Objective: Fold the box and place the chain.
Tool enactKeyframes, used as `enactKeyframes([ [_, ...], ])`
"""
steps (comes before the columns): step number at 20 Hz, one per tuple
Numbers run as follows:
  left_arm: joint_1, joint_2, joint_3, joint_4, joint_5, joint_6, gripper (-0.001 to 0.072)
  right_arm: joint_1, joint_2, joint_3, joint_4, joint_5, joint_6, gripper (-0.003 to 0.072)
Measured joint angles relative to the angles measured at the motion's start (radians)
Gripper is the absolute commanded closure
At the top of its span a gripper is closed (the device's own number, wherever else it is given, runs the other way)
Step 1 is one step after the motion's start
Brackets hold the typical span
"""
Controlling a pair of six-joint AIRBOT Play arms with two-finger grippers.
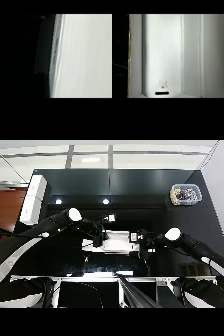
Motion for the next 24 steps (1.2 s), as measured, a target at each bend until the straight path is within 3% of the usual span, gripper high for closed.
enactKeyframes([
  [14,0.000,0.000,0.000,0.000,0.007,-0.001,0.0683,0.002,-0.006,-0.002,-0.022,-0.040,0.006,0.0027],
  [15,0.000,0.000,0.000,0.000,0.007,0.000,0.0683,0.002,-0.010,-0.002,-0.019,-0.040,0.007,0.0132],
  [16,0.000,0.000,0.000,0.000,0.007,0.000,0.0683,0.002,-0.011,-0.002,-0.019,-0.037,0.008,0.0189],
  [20,0.000,0.000,0.000,0.000,0.008,0.000,0.0667,0.002,-0.016,-0.003,-0.020,-0.038,0.007,0.0190],
  [23,0.000,0.011,0.000,0.011,0.019,-0.008,0.0322,0.003,-0.018,-0.003,-0.019,-0.040,0.007,0.0189],
  [24,0.001,0.023,0.001,0.009,0.023,-0.008,0.0248,0.003,-0.017,-0.003,-0.020,-0.040,0.007,0.0190],
])
